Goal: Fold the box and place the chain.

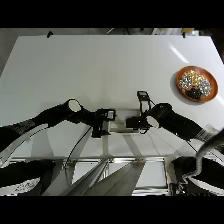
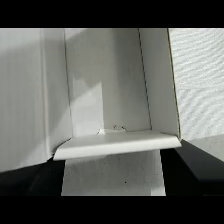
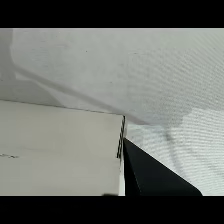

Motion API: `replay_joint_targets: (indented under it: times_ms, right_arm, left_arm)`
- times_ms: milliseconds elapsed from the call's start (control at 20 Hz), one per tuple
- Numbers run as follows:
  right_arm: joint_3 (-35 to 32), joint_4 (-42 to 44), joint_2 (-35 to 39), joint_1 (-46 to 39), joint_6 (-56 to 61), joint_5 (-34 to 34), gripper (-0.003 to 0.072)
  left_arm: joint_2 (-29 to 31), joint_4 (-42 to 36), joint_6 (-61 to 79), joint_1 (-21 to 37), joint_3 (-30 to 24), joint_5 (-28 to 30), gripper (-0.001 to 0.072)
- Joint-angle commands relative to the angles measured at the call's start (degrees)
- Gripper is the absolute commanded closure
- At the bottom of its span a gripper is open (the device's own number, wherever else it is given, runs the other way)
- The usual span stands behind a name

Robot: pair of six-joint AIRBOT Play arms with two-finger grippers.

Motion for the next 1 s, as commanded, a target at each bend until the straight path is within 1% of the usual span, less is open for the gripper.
replay_joint_targets:
  times_ms: [0,150,250,450,500,550,700,750,800,950]
  right_arm:
    - [0.00,-0.13,-0.15,0.13,3.54,0.68,0.0498]
    - [0.00,-0.17,-0.15,0.13,3.78,1.68,0.0518]
    - [0.00,-0.20,-0.15,0.13,3.74,2.19,0.0670]
    - [0.00,-0.17,-0.15,0.13,3.74,2.71,0.0668]
    - [0.00,-0.15,-0.15,0.13,3.76,2.67,0.0577]
    - [0.00,-0.15,-0.15,0.11,3.76,2.64,0.0456]
    - [0.00,0.55,-0.15,-0.79,3.76,3.30,0.0472]
    - [0.00,0.83,-0.15,-1.18,3.76,3.67,0.0493]
    - [0.00,0.94,-0.15,-1.25,3.74,3.96,0.0531]
    - [0.00,1.62,-1.42,-1.22,3.74,4.90,0.0531]
  left_arm:
    - [0.04,-0.07,-0.07,0.02,0.00,0.00,0.0394]
    - [0.04,-0.07,-0.07,0.02,0.00,0.00,0.0394]
    - [0.04,-0.07,-0.07,0.02,0.00,0.00,0.0394]
    - [0.04,-0.09,-0.07,0.02,0.00,0.00,0.0394]
    - [0.04,-0.07,-0.07,0.02,0.00,0.00,0.0394]
    - [0.04,-0.07,-0.07,0.02,0.00,0.00,0.0394]
    - [0.04,-0.07,-0.07,0.02,0.00,-0.04,0.0394]
    - [0.04,-0.07,-0.07,0.02,0.00,0.02,0.0394]
    - [0.04,-0.07,-0.07,0.02,0.00,-0.02,0.0394]
    - [0.04,-0.07,-0.07,0.02,0.00,-0.17,0.0394]
